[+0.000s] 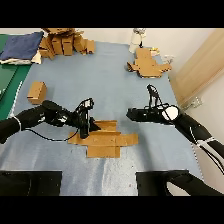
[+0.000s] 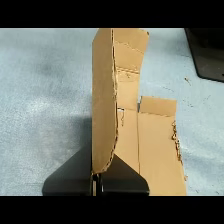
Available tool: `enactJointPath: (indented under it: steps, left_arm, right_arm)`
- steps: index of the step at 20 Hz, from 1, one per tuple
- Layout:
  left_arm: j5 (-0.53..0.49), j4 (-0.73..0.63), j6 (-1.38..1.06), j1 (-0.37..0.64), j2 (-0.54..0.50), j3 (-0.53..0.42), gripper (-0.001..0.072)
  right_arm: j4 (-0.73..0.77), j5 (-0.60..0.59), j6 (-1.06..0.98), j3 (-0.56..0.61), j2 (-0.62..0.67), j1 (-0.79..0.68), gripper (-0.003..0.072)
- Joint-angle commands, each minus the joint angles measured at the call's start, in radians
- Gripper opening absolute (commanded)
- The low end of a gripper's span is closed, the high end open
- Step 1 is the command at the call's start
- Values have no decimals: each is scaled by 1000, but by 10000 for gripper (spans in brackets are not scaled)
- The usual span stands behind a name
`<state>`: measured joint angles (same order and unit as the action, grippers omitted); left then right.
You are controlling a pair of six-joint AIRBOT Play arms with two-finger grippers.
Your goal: Fold the box.
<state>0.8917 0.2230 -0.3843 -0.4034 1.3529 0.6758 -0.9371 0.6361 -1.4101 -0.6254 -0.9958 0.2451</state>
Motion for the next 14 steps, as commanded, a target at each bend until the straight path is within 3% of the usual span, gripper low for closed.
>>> enactJointPath:
  steps: [1,7,9,14]
  left_arm:
    - [-3,2,1,0,0,2,13]
    - [-1,2,0,0,0,2,12]
    - [-2,2,0,0,0,2,12]
    - [1,2,1,-2,0,2,13]
  right_arm:
    - [-36,15,50,-1,57,35,5]
    - [-215,245,39,23,244,222,5]
    - [-309,277,9,50,309,383,5]
    - [-776,384,-328,131,351,885,5]
